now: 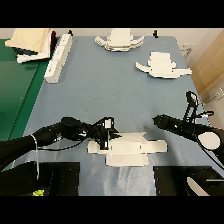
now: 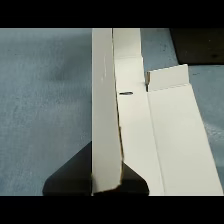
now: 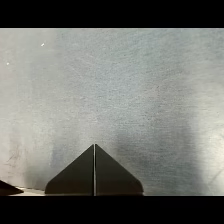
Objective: Fold the box.
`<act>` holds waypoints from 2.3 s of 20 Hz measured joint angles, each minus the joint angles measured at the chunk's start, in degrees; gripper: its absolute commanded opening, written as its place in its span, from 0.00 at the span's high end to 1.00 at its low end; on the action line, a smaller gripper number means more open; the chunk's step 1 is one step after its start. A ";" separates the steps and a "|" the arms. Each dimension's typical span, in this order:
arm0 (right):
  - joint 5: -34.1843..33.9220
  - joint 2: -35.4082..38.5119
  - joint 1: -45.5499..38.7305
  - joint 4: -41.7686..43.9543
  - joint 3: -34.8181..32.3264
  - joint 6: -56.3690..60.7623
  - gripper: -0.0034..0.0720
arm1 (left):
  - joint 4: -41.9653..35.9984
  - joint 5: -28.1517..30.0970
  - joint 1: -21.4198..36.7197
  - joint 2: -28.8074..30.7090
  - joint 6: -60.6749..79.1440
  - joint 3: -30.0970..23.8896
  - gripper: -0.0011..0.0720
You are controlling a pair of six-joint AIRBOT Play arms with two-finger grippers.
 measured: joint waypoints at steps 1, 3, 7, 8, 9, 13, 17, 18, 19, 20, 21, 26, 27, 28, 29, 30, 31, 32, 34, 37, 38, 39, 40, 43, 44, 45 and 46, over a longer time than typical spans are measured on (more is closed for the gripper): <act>0.00 0.00 0.00 0.00 0.00 0.02 0.95 | 0.22 -0.15 -0.22 0.07 -0.66 0.00 0.97; -0.02 0.00 0.00 0.00 0.00 0.02 0.95 | 0.63 -0.81 -0.81 0.07 -1.86 0.11 0.96; 0.02 0.00 0.00 -0.02 0.00 0.00 0.95 | 1.11 -1.27 -1.42 0.11 -4.79 -0.07 0.96; 0.09 0.00 0.00 0.00 0.00 0.00 0.95 | 1.16 -1.18 -1.49 0.13 -5.49 -0.07 0.96; 0.39 0.00 0.00 -0.02 0.00 0.00 0.95 | 1.31 -1.07 -1.53 0.24 -6.08 -0.07 0.96; 1.60 0.00 0.00 -0.02 0.00 0.00 0.95 | 1.31 -0.55 -1.60 0.28 -7.43 -0.07 0.96; 4.28 0.26 0.00 0.68 0.02 0.00 0.95 | 1.29 -0.15 -1.60 0.28 -7.96 -0.07 0.96; 5.68 0.59 0.02 1.11 0.09 0.00 0.95 | 1.29 -0.11 -1.60 0.28 -8.00 -0.07 0.96; 7.15 1.11 0.02 1.70 0.22 -0.02 0.95 | 1.29 -0.04 -1.60 0.28 -8.02 -0.07 0.96; 9.25 1.84 0.02 2.49 0.50 0.00 0.95 | 1.29 0.00 -1.60 0.28 -8.04 -0.07 0.96; 11.41 2.64 0.02 3.45 0.83 0.00 0.95 | 1.29 0.02 -1.60 0.28 -8.09 -0.07 0.96; 27.63 6.88 0.87 10.88 2.47 6.14 0.95 | 1.31 0.07 -1.60 0.28 -8.13 -0.07 0.96; 30.77 7.41 1.81 12.50 2.58 7.04 0.95 | 1.31 0.07 -1.60 0.28 -8.15 -0.07 0.96; 33.86 7.80 3.37 13.75 2.69 7.52 0.95 | 1.31 0.07 -1.60 0.28 -8.15 -0.07 0.96; 36.11 7.98 5.29 14.43 2.75 7.48 0.95 | 1.31 0.07 -1.60 0.28 -8.15 -0.07 0.96; 37.83 8.04 7.91 14.75 2.82 6.67 0.95 | 1.31 0.07 -1.60 0.28 -8.15 -0.07 0.96; 39.12 7.82 11.02 14.58 2.86 5.20 0.95 | 1.31 0.07 -1.60 0.28 -8.15 -0.07 0.96; 39.89 7.45 14.36 13.99 2.89 3.43 0.95 | 1.31 0.07 -1.60 0.28 -8.15 -0.07 0.96; 39.65 6.71 22.36 10.21 2.89 -0.20 0.95 | 1.31 0.07 -1.60 0.28 -8.15 -0.07 0.96; 34.64 6.14 36.41 0.48 2.89 -3.56 0.95 | 1.33 0.07 -1.60 0.28 -8.15 -0.07 0.96; 32.50 5.79 41.05 -2.99 2.89 -4.11 0.95 | 1.31 0.07 -1.60 0.28 -8.15 -0.07 0.96; 30.56 5.35 46.07 -6.62 2.91 -4.46 0.95 | 1.31 0.07 -1.60 0.28 -8.15 -0.07 0.96; 28.94 4.63 50.66 -9.90 2.91 -4.61 0.84 | 1.31 0.07 -1.60 0.28 -8.15 -0.07 0.96; 25.75 -0.28 63.43 -18.97 2.91 -5.51 0.16 | 1.27 0.07 -1.60 0.28 -8.15 -0.07 0.96; 24.83 -2.43 66.40 -21.92 2.91 -5.55 0.16 | 1.22 0.07 -1.60 0.28 -8.15 -0.07 0.96; 23.91 -5.14 68.98 -25.44 2.91 -5.60 0.16 | 1.20 0.04 -1.60 0.28 -8.15 -0.07 0.96; 23.19 -7.69 70.58 -28.81 2.91 -5.60 0.16 | 1.16 0.07 -1.60 0.28 -8.15 -0.07 0.96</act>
